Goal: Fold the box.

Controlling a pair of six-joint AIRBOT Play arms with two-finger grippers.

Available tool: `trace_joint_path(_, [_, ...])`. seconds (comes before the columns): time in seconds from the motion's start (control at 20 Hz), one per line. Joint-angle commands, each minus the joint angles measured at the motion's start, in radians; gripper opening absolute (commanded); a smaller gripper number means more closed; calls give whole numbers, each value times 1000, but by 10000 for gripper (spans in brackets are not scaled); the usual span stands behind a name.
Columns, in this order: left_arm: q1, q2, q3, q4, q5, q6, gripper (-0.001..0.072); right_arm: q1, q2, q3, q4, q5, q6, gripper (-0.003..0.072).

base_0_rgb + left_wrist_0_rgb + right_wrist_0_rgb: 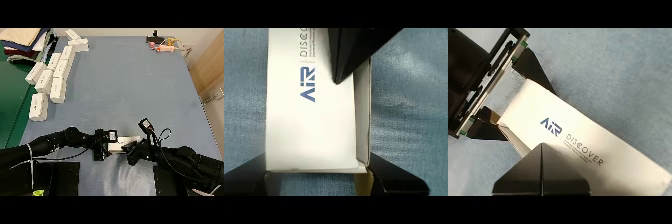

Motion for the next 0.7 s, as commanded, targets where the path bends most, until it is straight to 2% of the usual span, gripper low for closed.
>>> trace_joint_path(0.0, [0, 1, 0, 0, 0, 0, 521, 1, -16, -3, -6, -45, -1, 1])
trace_joint_path(0.65, [0, 1, 0, 0, 0, 0, 521, 0, 1, 18, -21, -43, -1, 2])
